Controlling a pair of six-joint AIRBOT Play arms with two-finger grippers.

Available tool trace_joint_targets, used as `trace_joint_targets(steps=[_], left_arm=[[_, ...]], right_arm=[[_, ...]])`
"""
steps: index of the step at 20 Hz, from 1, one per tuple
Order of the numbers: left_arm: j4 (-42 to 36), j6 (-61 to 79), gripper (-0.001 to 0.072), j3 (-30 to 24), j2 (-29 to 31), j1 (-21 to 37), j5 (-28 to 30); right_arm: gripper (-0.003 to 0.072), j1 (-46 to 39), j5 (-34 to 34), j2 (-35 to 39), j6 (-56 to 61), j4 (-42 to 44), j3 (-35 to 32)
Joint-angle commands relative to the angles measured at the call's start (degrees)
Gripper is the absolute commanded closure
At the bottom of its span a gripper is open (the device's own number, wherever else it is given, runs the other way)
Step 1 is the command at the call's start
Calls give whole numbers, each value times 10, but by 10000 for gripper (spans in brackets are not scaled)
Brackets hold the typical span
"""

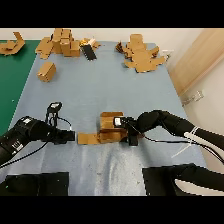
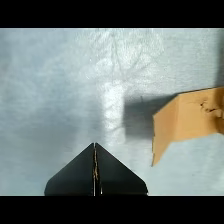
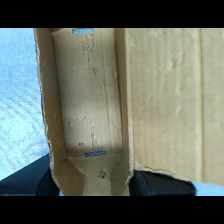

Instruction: Fold the box.

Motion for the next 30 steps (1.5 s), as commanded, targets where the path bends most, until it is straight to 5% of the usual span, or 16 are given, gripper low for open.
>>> trace_joint_targets(steps=[1,5,11,18,26,30], left_arm=[[-116,-10,697,-29,-11,26,52],[-219,53,697,-45,-19,26,111],[-273,81,697,-73,-19,23,138],[-342,85,697,-94,-34,-63,234],[-375,83,699,-90,-35,-129,285],[-327,22,704,-64,-35,-150,287]], right_arm=[[168,0,0,0,0,0,0],[169,0,-4,0,0,3,0],[168,0,-5,0,0,3,0],[169,0,-5,0,0,2,0],[168,0,-5,0,0,2,0],[168,0,-5,0,0,3,0]])
